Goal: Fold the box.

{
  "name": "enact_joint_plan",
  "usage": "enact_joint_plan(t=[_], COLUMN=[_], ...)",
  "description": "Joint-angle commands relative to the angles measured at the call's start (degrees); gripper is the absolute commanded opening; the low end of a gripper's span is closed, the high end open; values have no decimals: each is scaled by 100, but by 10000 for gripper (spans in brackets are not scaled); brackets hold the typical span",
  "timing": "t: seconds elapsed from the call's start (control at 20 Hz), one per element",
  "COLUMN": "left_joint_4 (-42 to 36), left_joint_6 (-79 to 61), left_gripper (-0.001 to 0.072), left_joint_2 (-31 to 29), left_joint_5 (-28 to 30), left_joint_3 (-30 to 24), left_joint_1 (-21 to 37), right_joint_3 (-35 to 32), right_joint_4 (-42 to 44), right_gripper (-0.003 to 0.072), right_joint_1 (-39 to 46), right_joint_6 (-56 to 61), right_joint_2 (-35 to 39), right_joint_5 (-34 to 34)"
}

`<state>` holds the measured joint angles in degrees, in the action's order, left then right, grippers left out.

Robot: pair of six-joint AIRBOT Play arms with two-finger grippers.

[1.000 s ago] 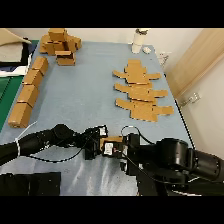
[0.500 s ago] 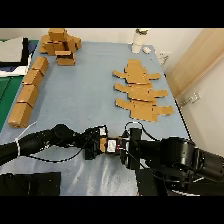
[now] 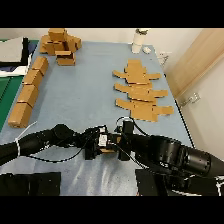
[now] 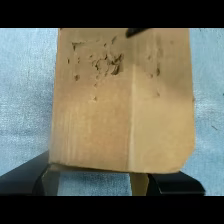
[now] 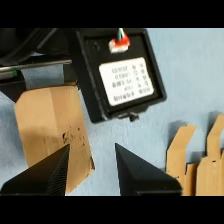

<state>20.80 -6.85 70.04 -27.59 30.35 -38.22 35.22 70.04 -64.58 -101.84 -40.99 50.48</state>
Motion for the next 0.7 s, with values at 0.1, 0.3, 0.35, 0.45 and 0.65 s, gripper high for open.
enact_joint_plan(t=[0.1, 0.3, 0.35, 0.45, 0.65], left_joint_4=[0, 0, 0, 0, 2], left_joint_6=[0, 0, 0, 0, 0], left_gripper=[478, 478, 478, 478, 478], left_joint_2=[2, 2, 2, 2, 2], left_joint_5=[2, 2, -2, 2, 0], left_joint_3=[7, 7, 7, 7, 7], left_joint_1=[-2, -2, -2, -2, -2], right_joint_3=[173, 173, 173, 170, 170], right_joint_4=[286, 518, 678, 938, 949], right_gripper=[445, 446, 446, 446, 446], right_joint_1=[-2, 31, 28, 31, 31], right_joint_6=[22, 11, -70, -295, -651], right_joint_2=[-149, -164, -168, -197, -481], right_joint_5=[-44, 205, 232, 227, 142])
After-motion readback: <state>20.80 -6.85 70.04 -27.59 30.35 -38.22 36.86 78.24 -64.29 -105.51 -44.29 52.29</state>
